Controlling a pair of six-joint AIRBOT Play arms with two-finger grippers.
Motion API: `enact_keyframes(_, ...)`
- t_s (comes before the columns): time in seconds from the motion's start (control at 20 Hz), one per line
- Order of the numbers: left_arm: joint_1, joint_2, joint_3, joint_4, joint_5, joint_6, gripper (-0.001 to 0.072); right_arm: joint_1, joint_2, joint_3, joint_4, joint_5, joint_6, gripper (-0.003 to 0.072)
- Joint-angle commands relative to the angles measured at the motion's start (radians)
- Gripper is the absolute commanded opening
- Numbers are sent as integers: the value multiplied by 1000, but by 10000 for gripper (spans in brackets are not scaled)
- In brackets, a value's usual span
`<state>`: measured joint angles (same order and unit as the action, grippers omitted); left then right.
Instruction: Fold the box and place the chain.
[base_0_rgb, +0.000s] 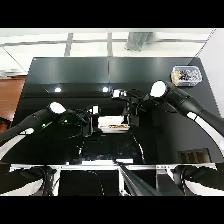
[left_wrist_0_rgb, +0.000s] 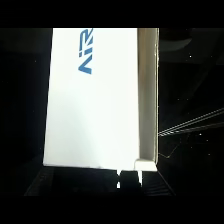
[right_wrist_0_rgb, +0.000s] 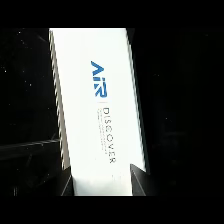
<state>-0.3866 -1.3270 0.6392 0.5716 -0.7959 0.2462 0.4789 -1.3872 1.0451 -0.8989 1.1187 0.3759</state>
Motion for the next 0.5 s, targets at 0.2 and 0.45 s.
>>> enact_keyframes(0.2, 0, -1, 1, 0, 1, 0, 416, 1, 1, 0, -4, 0, 2, 460)
enact_keyframes(0.45, 0, -1, 1, 0, 1, 0, 417, 1, 1, 0, -4, 0, 5, 459)
